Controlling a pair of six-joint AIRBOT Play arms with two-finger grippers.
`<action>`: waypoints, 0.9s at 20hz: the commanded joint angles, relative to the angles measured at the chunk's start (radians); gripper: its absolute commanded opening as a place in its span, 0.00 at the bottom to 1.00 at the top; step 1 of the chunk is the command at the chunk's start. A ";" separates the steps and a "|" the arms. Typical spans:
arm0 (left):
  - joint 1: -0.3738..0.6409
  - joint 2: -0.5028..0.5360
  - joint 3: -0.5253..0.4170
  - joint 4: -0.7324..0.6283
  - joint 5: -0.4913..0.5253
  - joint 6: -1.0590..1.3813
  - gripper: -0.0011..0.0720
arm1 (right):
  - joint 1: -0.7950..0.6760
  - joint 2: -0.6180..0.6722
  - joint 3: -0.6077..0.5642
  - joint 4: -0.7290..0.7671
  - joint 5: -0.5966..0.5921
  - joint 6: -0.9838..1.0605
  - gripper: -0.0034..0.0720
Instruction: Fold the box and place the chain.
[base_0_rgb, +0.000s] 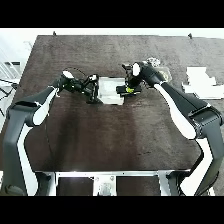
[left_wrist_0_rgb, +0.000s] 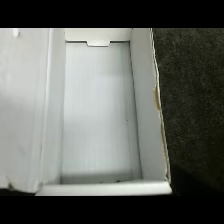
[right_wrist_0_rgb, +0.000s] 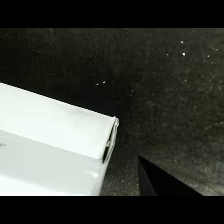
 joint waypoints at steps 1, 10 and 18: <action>0.001 0.000 0.000 0.000 0.000 0.000 0.67 | 0.018 -0.009 0.031 -0.032 0.042 0.071 0.57; 0.001 0.000 0.000 0.000 0.000 0.000 0.67 | 0.046 -0.044 0.044 -0.042 0.092 0.197 0.46; 0.001 0.000 0.000 0.000 0.005 0.000 0.67 | 0.048 -0.079 0.070 -0.029 0.081 0.241 0.23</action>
